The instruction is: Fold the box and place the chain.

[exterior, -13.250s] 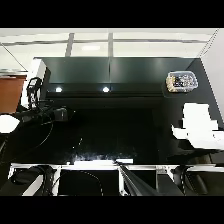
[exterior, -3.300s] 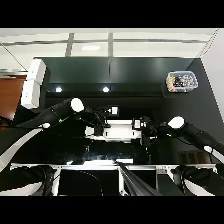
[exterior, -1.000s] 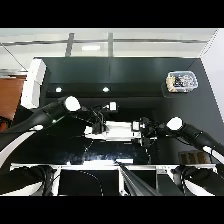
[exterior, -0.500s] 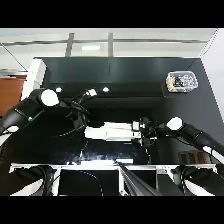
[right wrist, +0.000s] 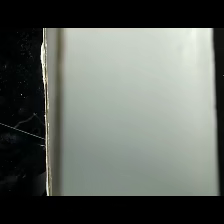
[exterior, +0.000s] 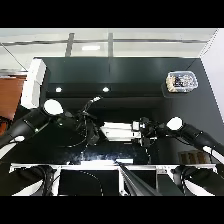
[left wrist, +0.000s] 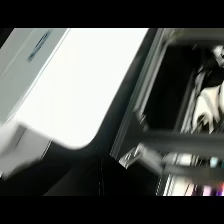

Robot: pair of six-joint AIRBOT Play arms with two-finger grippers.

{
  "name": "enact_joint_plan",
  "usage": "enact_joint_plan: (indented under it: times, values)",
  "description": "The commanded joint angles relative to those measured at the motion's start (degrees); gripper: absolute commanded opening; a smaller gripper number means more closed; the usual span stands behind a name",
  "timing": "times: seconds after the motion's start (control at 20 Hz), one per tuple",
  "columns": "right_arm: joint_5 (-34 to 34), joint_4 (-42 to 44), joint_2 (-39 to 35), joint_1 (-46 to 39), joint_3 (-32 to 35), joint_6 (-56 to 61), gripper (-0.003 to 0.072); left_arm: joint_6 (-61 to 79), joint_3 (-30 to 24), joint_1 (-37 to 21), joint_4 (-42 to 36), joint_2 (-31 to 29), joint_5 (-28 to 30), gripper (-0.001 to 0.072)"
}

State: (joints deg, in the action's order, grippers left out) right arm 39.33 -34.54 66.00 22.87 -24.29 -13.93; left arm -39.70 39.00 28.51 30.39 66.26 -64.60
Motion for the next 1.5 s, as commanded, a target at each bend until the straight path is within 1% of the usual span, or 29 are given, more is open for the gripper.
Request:
enact_joint_plan:
  times: [0.0, 0.05, 0.1, 0.2, 0.3, 0.35, 0.55, 0.7, 0.9, 1.1, 1.3, 1.45]
  values:
    - [0.0, 0.0, 0.0, 0.0, 0.0, 0.0, 0.0427, 10.6, -2.9, 2.2, -18.7, 0.0, 12.4, 0.0028]
    - [0.0, 0.0, 0.0, 0.0, 0.0, 0.0, 0.0427, 12.9, -2.9, 2.1, -21.8, 0.0, 16.7, 0.0028]
    - [0.0, 0.0, 0.0, 0.0, 0.0, 0.0, 0.0427, 13.6, -2.9, 2.2, -22.0, 0.1, 21.3, 0.0028]
    - [0.0, 0.0, 0.0, 0.0, 0.0, 0.0, 0.0427, 13.6, -2.9, 3.0, -18.8, 0.6, 28.9, 0.0028]
    - [0.0, 0.0, 0.0, 0.0, 0.0, 0.0, 0.0427, 13.7, -2.9, 4.5, -12.8, 1.2, 32.1, 0.0028]
    - [0.0, 0.0, 0.0, 0.0, 0.0, 0.0, 0.0427, 13.7, -2.9, 5.2, -11.2, 1.6, 32.3, 0.0028]
    - [0.0, 0.0, 0.0, 0.0, 0.0, 0.0, 0.0427, 13.7, -2.9, 7.8, -11.1, 5.1, 32.2, 0.0028]
    - [0.0, 0.0, 0.0, 0.0, 0.0, 0.0, 0.0427, 13.7, -2.8, 8.3, -10.9, 7.4, 32.6, 0.0028]
    - [0.0, 0.0, 0.0, 0.0, 0.0, 0.0, 0.0427, 13.7, -2.8, 8.3, -10.9, 8.7, 32.9, 0.0028]
    - [0.0, 0.0, 0.0, 0.0, 0.0, 0.0, 0.0427, 13.8, -2.7, 8.3, -10.9, 8.7, 32.9, 0.0028]
    - [0.0, 0.0, 0.0, 0.0, 0.0, 0.0, 0.0427, 13.6, 0.5, 7.3, -5.4, 8.3, 29.0, 0.0028]
    - [0.0, 0.0, 0.0, 0.0, 0.0, 0.0, 0.0427, 12.4, 2.7, 4.0, -3.1, 7.4, 26.0, 0.0028]
